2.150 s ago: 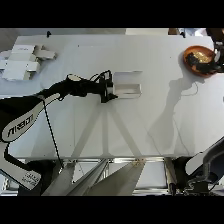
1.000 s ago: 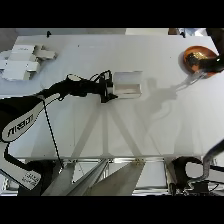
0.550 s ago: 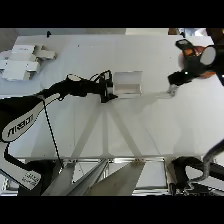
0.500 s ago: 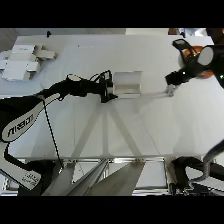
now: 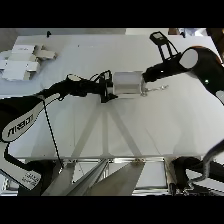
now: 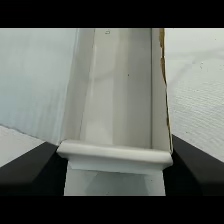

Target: Fold the box and place the chain.

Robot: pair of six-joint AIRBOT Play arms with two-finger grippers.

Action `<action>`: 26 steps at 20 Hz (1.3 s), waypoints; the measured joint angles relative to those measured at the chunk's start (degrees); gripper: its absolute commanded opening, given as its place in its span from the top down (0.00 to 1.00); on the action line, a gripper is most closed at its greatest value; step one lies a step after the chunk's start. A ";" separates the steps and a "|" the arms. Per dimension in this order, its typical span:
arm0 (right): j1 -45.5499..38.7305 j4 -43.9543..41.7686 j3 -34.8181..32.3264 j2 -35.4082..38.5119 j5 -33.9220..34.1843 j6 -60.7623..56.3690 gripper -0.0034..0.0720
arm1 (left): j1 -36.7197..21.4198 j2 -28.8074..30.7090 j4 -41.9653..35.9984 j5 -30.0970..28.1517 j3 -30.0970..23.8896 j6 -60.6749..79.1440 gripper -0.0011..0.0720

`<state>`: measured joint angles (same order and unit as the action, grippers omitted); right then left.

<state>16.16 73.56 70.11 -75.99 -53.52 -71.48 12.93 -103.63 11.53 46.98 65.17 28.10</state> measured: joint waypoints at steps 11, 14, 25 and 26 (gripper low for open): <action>6.86 -7.61 0.00 -7.43 3.17 7.04 0.94 | 0.00 0.00 0.00 0.00 0.00 -0.02 0.47; 7.65 -7.63 0.00 -10.60 3.30 7.21 0.94 | 0.00 0.00 0.02 0.00 0.00 0.00 0.47; 7.91 -7.63 0.00 -14.82 2.08 5.75 0.54 | 0.02 0.00 0.02 0.09 -0.02 0.02 0.47; 7.72 -7.63 0.00 -14.05 1.90 5.75 0.54 | 0.02 0.00 -0.09 -0.11 -0.02 -0.02 0.47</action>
